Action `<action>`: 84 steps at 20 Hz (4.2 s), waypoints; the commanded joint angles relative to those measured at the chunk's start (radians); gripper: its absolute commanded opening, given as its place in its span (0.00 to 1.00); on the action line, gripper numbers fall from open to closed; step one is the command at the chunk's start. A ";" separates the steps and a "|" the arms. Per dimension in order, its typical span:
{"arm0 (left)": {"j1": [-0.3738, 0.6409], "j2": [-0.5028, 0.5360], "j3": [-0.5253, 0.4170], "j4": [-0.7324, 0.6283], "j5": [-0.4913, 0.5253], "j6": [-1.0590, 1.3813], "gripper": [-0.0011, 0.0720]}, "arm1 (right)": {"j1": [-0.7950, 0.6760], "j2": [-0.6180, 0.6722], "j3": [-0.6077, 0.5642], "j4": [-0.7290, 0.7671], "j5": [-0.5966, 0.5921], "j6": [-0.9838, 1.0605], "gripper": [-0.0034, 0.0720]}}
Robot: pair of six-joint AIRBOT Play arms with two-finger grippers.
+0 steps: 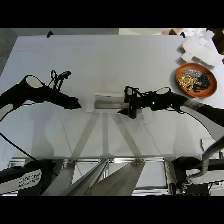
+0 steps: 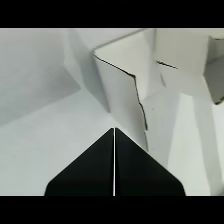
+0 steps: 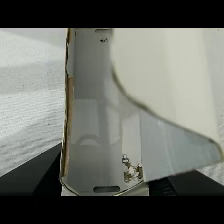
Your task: Fold the box and place the chain.
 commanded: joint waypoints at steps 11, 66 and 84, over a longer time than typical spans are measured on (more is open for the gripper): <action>-0.051 -0.089 -0.004 -0.023 0.092 -0.056 0.01 | 0.000 0.000 0.000 0.000 0.000 0.000 0.63; -0.043 -0.041 -0.077 -0.375 0.052 0.110 0.14 | 0.000 0.000 0.000 0.000 0.000 0.000 0.63; -0.044 -0.041 -0.077 -0.473 0.019 0.124 0.55 | 0.000 0.000 0.000 0.000 0.000 0.000 0.63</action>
